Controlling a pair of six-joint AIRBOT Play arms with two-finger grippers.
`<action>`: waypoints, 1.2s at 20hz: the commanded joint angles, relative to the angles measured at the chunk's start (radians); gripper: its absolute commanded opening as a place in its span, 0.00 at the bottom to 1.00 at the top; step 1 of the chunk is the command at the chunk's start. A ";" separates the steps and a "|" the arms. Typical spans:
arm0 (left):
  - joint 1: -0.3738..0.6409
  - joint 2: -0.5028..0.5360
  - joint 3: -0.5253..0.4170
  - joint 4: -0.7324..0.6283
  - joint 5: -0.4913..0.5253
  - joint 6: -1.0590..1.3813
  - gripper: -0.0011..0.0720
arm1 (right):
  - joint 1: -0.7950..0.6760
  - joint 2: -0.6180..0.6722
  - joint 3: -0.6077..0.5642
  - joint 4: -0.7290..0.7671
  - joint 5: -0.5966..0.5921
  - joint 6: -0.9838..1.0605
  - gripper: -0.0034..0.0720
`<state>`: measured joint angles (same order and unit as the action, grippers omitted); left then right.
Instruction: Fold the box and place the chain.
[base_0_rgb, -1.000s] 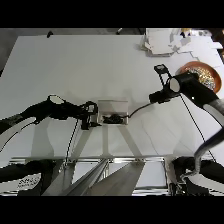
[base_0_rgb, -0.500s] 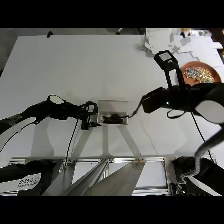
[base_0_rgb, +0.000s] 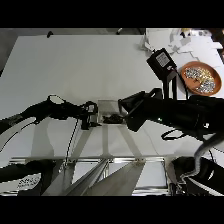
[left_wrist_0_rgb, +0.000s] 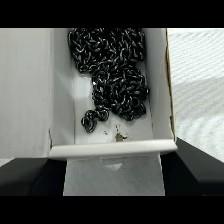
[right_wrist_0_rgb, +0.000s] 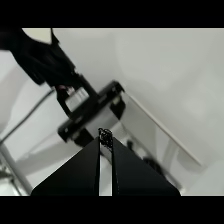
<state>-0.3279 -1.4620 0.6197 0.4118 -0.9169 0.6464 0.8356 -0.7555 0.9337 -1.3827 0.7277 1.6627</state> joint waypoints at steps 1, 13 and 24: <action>0.000 0.000 0.000 0.000 0.000 0.000 0.06 | 0.023 0.002 0.001 0.009 -0.135 -0.008 0.07; 0.000 0.000 0.000 0.000 0.000 0.000 0.06 | 0.023 -0.311 -0.023 0.026 -0.137 0.004 0.06; 0.000 0.000 0.000 0.000 0.000 0.000 0.06 | 0.022 -0.416 -0.020 0.058 -0.025 -0.007 0.23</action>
